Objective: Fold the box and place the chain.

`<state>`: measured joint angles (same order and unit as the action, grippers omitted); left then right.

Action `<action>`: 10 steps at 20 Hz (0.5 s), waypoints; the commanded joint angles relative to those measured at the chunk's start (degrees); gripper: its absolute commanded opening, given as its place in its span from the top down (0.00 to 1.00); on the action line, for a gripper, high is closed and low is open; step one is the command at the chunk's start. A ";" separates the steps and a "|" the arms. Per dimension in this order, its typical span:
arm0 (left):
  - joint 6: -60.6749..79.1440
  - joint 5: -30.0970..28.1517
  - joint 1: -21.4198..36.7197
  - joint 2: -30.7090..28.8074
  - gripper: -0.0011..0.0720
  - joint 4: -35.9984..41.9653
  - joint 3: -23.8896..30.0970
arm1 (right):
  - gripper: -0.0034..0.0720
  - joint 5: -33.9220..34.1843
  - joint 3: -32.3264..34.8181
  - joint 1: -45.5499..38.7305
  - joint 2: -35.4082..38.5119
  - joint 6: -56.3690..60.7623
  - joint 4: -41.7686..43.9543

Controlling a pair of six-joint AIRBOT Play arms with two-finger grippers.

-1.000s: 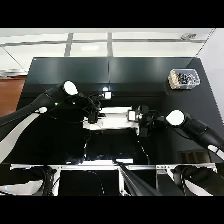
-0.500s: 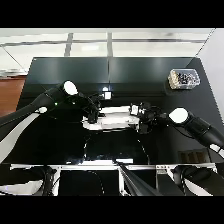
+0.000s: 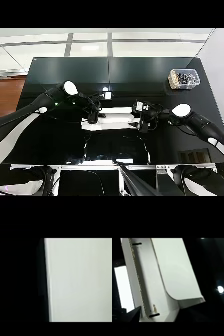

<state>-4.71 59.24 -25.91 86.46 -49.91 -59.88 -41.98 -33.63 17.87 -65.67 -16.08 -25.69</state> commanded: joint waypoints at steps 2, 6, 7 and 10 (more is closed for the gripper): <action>-0.02 -0.15 -0.04 -0.04 0.95 0.04 0.04 | 0.12 -3.13 -0.04 0.28 -3.41 -5.18 2.54; -1.70 -0.17 -0.13 -0.02 0.95 -0.13 0.07 | 0.12 -2.56 -0.04 1.29 -5.64 -4.76 -0.11; -1.70 -0.31 -0.37 -0.02 0.95 -0.48 0.15 | 0.12 -2.08 -0.04 1.29 -5.99 -4.02 -1.66; -1.75 -1.16 -0.61 0.50 0.95 -0.46 0.17 | 0.12 -1.07 -0.04 1.31 -6.16 -1.95 -4.15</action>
